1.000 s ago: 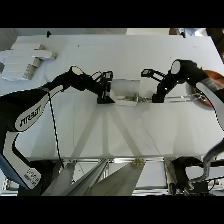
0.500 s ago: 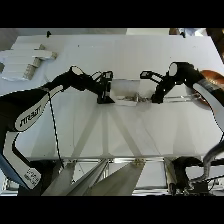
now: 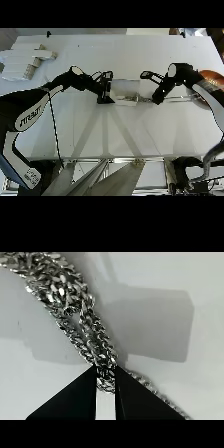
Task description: Fold the box and place the chain.
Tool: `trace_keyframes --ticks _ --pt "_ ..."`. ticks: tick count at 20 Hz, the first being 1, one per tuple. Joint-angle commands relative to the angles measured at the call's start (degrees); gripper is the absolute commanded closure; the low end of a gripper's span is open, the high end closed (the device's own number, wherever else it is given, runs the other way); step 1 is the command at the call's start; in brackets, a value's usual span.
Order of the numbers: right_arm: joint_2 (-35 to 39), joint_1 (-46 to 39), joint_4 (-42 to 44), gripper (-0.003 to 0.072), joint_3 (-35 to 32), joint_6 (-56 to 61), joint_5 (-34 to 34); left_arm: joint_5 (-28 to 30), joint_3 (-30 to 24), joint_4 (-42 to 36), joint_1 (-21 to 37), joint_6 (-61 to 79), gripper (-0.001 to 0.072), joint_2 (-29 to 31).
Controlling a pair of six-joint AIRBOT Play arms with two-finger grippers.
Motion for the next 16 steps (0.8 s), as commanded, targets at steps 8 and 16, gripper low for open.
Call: trace_keyframes --ticks 8,16 --pt "12.09 0.57 7.85 0.0673 0.22 4.55 -3.74 0.00 0.02 0.02 0.04 0.02 0.0355 0.02" --pt "14.58 9.66 22.10 0.0673 0.37 4.44 -15.10 0.00 0.02 0.02 0.04 0.02 0.0355 0.02"
